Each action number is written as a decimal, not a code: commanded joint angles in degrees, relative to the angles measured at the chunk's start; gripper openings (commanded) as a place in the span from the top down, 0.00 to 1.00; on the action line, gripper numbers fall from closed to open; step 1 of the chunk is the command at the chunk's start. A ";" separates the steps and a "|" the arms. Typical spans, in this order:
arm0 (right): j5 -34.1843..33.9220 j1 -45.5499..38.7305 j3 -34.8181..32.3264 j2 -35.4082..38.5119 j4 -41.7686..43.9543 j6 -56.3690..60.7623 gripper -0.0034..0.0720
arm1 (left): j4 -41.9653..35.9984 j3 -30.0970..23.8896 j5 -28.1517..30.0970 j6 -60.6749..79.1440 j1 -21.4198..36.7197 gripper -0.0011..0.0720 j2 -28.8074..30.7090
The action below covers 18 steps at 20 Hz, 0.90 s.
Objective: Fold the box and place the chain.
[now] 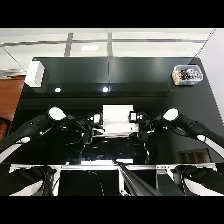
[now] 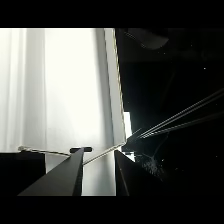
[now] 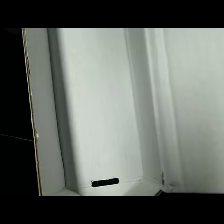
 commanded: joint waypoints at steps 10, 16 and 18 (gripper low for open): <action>1.60 0.07 0.00 -0.02 0.17 0.13 0.79 | 2.25 0.04 1.99 -3.58 1.31 0.67 -0.09; 1.60 0.07 0.00 -0.02 0.17 0.13 0.79 | 4.28 0.13 2.05 -6.19 1.53 0.67 -0.09; 1.57 0.07 0.00 -0.02 0.17 0.13 0.79 | 4.26 0.31 2.32 -6.19 1.44 0.67 -0.09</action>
